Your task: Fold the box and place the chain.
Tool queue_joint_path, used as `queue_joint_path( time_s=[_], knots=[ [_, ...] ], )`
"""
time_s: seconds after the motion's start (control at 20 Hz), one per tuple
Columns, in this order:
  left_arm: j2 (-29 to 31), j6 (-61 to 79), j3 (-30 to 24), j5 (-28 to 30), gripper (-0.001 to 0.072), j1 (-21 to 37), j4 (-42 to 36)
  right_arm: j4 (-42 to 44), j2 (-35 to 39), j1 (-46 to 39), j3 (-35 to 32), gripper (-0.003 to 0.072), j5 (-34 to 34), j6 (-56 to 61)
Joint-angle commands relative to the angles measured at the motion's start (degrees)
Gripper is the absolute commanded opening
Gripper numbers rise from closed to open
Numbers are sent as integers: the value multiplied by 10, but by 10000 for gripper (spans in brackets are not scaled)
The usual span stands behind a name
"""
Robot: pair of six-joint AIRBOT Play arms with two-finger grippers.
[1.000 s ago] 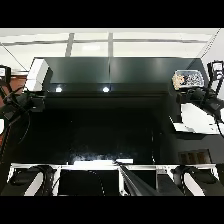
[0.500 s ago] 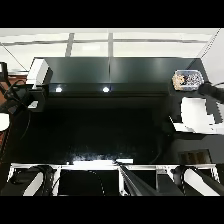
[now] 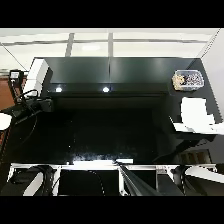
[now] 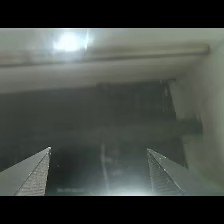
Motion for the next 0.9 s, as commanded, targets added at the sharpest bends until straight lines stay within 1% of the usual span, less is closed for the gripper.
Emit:
queue_joint_path(
  time_s=[0.0, 0.05, 0.1, 0.15, 0.2, 0.35, 0.45, 0.5, 0.55, 0.6, 0.65, 0.7, 0.85],
  knots=[
    [0, 0, 0, -27, 708, 0, -17, 62, -87, -21, 76, 720, 172, -120],
    [0, 0, 0, -28, 708, 0, -25, 60, -103, -14, 89, 720, 182, -120],
    [0, 0, 0, -30, 708, 0, -29, 60, -117, -5, 99, 669, 183, -120],
    [0, 0, 0, -31, 708, 0, -34, 59, -123, 5, 100, 513, 175, -121],
    [0, 0, 0, -31, 708, 0, -35, 46, -127, 14, 100, 491, 167, -125],
    [0, 3, 0, -39, 707, 0, -34, -35, -128, 33, 100, 490, 164, -125],
    [0, 5, 0, -42, 707, 0, -34, -39, -128, 30, 100, 487, 170, -125],
    [0, 5, 0, -42, 707, 0, -34, -42, -128, 30, 100, 356, 176, -125],
    [0, 5, 0, -42, 707, 0, -34, -44, -128, 30, 100, 242, 178, -125],
    [0, 5, 0, -42, 708, 0, -34, -43, -128, 30, 100, 132, 179, -127],
    [0, 5, 0, -42, 707, 0, -34, -36, -128, 31, 100, 44, 188, -139],
    [0, 5, 0, -41, 707, 0, -34, -16, -127, 31, 100, 9, 201, -158],
    [0, 31, 0, -42, 701, 0, -35, 80, -124, 30, 100, 17, 218, -153]
  ],
)
